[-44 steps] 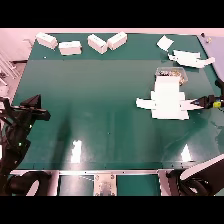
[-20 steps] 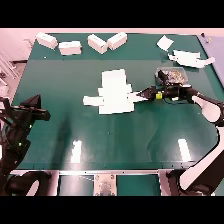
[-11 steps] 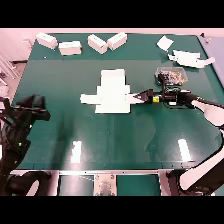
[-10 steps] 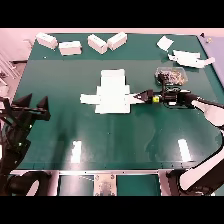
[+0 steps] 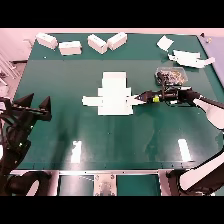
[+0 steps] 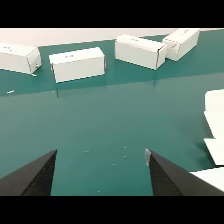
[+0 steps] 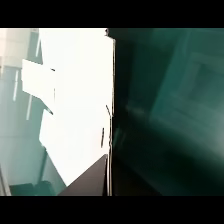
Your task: Fold the box and place the chain.
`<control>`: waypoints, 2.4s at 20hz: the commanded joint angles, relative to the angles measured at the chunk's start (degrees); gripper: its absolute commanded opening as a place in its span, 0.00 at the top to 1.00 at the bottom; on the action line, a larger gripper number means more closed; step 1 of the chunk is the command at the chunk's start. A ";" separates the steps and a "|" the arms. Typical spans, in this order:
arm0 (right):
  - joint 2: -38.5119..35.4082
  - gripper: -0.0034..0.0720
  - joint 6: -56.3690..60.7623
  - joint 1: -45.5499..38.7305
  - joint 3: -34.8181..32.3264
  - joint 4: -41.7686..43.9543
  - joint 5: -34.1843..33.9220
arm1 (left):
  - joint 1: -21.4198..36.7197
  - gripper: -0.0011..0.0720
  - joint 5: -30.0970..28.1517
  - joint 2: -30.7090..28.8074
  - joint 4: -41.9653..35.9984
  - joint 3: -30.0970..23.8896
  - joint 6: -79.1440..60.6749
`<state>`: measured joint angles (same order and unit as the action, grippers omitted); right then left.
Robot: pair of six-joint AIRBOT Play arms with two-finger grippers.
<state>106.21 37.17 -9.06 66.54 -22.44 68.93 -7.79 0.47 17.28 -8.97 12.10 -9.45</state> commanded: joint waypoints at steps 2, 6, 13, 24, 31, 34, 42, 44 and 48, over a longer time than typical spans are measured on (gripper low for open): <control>-2.03 0.95 3.39 0.63 0.50 -2.67 -0.81 | 0.02 0.07 2.49 1.51 -0.02 -0.02 0.00; -2.10 0.95 3.37 1.84 2.91 -2.73 -0.79 | 0.02 0.07 7.52 8.98 -0.04 0.09 0.09; -2.10 0.95 7.48 3.26 5.09 -5.60 -0.55 | 0.04 0.07 13.25 26.43 0.02 10.16 0.48; -2.10 0.95 11.96 3.63 4.98 -6.58 -3.61 | 0.02 0.07 21.92 49.00 4.46 28.72 4.61; -2.10 0.95 12.15 3.63 4.98 -6.64 -3.48 | 0.04 0.07 31.65 61.61 27.23 41.62 26.82; -2.10 0.95 12.11 3.85 4.98 -6.82 -3.45 | 0.04 0.07 36.81 68.59 34.93 49.81 34.84; -2.10 0.95 11.89 3.85 5.01 -7.72 -3.37 | 0.04 0.07 57.72 87.23 44.63 72.15 49.81; -2.10 0.95 11.87 3.85 5.01 -7.74 -3.34 | 0.04 0.07 61.79 91.08 44.52 77.11 52.15; -2.10 0.95 11.69 3.85 5.01 -7.87 -3.37 | 0.04 0.07 65.51 98.62 43.98 86.33 55.78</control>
<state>104.14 49.01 -5.28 71.53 -30.15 65.54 -7.79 61.76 110.85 34.98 92.14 42.76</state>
